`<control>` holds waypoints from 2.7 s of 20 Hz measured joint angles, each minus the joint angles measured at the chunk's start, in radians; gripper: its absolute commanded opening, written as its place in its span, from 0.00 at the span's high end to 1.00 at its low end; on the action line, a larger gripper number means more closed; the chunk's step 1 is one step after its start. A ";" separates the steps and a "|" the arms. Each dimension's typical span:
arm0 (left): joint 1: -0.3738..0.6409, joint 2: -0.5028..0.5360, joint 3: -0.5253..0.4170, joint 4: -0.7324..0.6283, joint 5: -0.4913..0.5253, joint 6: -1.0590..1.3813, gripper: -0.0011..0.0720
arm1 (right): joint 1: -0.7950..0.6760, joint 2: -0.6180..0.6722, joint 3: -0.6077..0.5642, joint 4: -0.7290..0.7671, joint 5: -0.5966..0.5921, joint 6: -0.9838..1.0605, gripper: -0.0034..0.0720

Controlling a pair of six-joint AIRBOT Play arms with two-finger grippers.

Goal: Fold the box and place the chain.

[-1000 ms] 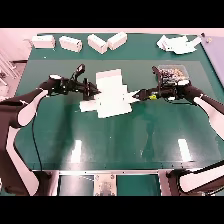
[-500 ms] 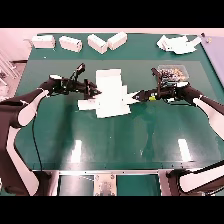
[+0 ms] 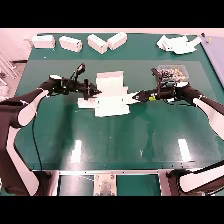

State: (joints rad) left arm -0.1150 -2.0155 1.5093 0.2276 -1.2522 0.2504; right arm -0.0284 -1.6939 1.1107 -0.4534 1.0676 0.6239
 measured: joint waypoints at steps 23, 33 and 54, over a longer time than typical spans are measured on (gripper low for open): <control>-0.053 0.000 -0.016 0.060 0.100 0.356 0.96 | -0.171 0.004 -0.119 0.285 -0.009 -0.232 0.64; -0.054 0.000 -0.016 0.075 0.116 0.354 0.96 | -0.187 0.008 -0.107 0.294 0.003 -0.243 0.63; -0.054 0.000 -0.016 0.079 0.118 0.352 0.96 | 0.196 0.413 -0.374 -0.025 -0.237 -0.740 0.20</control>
State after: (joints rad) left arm -0.1692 -2.0155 1.4933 0.3069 -1.1339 0.6029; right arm 0.1680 -1.2812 0.7364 -0.4782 0.8303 -0.1162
